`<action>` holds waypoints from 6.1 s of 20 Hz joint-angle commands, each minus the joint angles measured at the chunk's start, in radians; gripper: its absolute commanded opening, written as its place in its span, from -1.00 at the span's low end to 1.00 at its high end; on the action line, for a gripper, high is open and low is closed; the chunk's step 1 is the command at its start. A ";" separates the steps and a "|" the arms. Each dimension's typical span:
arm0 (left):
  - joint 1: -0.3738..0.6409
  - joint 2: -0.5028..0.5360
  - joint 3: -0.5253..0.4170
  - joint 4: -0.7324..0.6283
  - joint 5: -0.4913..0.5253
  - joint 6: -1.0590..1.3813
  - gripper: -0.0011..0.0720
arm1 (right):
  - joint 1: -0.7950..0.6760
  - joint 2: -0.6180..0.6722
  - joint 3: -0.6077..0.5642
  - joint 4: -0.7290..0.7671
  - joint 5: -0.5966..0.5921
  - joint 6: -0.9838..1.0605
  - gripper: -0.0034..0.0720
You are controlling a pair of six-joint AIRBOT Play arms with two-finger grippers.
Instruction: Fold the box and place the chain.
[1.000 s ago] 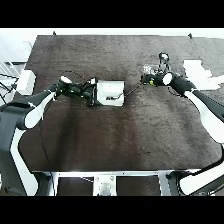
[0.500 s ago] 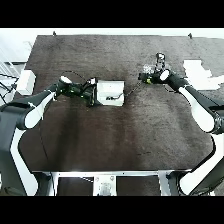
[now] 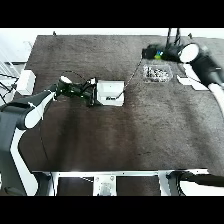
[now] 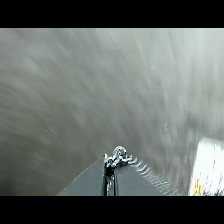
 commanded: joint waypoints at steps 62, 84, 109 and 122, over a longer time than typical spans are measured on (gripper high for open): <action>0.001 0.000 0.000 0.000 0.000 0.000 0.33 | -0.135 -0.365 -0.159 -0.094 -0.144 0.343 0.46; 0.001 0.000 0.000 0.000 0.000 0.000 0.33 | 0.092 0.208 -0.004 -0.246 0.161 0.085 -0.88; 0.001 0.000 0.000 0.000 0.000 0.000 0.33 | 0.368 0.248 -0.222 -0.263 -0.115 0.385 -0.88; 0.001 0.000 0.000 0.000 0.000 0.000 0.33 | 0.379 0.192 -0.176 -0.275 -0.259 0.403 -0.88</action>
